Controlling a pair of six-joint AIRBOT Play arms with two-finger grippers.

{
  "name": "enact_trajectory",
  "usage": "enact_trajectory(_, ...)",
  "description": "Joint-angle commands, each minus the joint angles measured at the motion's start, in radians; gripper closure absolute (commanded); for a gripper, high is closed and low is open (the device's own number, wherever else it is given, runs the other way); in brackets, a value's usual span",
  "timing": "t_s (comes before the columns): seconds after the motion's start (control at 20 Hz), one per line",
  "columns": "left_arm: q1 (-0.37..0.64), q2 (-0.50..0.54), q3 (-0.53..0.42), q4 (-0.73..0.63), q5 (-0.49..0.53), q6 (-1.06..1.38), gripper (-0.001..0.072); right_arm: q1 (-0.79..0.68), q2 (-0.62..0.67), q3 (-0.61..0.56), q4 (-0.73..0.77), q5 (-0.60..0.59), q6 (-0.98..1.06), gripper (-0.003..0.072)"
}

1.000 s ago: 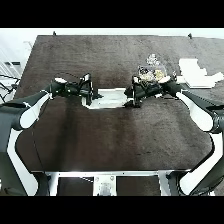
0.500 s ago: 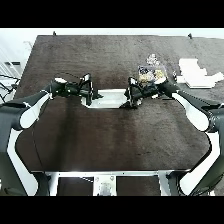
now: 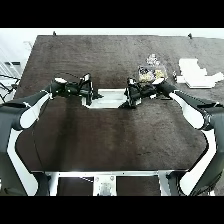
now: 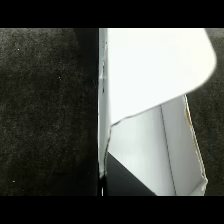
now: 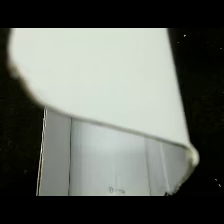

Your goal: Fold the box and place the chain.

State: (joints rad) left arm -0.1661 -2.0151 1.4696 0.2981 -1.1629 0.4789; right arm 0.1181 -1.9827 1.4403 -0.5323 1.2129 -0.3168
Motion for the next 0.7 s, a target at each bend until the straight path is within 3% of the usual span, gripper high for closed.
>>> enact_trajectory(0.0, 0.001, 0.0, 0.001, 0.0, 0.0, 0.0, 0.0688, 0.001, -0.011, 0.012, 0.006, 0.018, 0.002, 0.0005)
enact_trajectory(0.65, 0.001, 0.0, 0.001, 0.0, 0.0, 0.0, 0.0688, 0.003, -0.023, 0.024, 0.001, 0.06, 0.005, 0.0005)
